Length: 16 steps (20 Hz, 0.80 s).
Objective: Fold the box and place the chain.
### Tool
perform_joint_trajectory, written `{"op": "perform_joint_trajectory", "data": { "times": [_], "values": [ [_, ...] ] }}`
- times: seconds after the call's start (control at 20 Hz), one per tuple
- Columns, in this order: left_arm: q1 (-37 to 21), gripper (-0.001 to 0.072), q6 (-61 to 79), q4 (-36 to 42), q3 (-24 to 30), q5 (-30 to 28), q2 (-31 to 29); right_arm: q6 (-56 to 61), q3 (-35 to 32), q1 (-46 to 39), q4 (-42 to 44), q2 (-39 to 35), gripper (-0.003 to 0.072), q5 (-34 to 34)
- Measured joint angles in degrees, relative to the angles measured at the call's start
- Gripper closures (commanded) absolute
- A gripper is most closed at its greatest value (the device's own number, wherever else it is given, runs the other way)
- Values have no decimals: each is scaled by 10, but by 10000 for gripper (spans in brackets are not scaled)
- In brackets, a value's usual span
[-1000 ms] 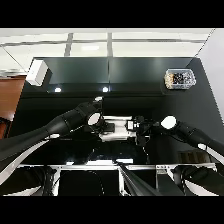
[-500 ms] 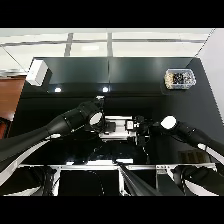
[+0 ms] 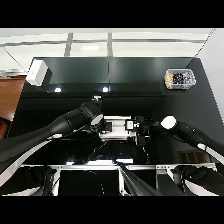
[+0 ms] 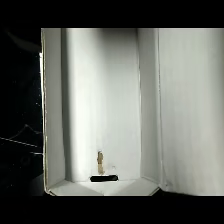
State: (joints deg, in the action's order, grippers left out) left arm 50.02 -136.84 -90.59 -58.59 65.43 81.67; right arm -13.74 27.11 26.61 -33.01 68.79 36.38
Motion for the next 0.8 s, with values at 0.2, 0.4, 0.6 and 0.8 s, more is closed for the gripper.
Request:
{"op": "perform_joint_trajectory", "data": {
  "times": [0.2, 0.4, 0.6, 0.8],
  "values": [
    [6, 348, -19, -4, 0, -15, 4, 0, 0, 0, 0, 0, 389, 0],
    [8, 431, -27, -4, 1, -16, 12, 0, 0, 0, 0, 0, 389, 0],
    [9, 685, -30, 0, 1, -22, 14, 0, 0, 0, 0, 0, 389, 0],
    [9, 686, -31, 1, 1, -23, 16, 1, 0, 0, 0, 0, 388, 0]
  ]
}}
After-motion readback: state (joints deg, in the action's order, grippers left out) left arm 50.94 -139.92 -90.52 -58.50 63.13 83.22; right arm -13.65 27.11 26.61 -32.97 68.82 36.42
